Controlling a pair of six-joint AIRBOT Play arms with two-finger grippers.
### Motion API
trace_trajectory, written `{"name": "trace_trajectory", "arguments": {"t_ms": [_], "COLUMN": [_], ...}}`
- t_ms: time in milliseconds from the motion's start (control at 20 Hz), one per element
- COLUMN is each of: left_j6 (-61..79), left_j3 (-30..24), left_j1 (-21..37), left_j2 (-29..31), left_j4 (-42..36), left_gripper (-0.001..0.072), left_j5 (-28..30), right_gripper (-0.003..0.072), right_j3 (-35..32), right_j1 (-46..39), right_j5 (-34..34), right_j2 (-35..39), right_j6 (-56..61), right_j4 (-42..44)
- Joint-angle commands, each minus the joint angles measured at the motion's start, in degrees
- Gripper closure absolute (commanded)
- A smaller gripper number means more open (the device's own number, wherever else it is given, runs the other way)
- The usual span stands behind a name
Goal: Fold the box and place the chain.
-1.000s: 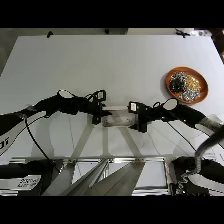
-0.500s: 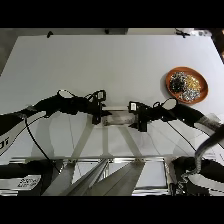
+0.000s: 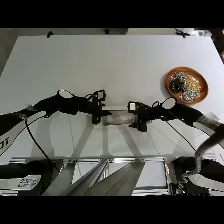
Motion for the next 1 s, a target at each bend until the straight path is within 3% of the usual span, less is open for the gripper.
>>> {"name": "trace_trajectory", "arguments": {"t_ms": [0,950], "left_j6": [0.0,0.0], "left_j3": [0.0,0.0], "left_j1": [0.0,0.0], "left_j2": [0.0,0.0], "left_j4": [0.0,-0.1], "left_gripper": [0.0698,0.0701], "left_j5": [0.0,0.1], "right_gripper": [0.0168,0.0165], "right_j3": [0.0,0.0], "right_j1": [0.2,0.2], "right_j5": [-0.8,-0.2], "right_j2": [-0.2,-0.2], "right_j6": [0.1,0.5], "right_j4": [0.1,0.1]}}
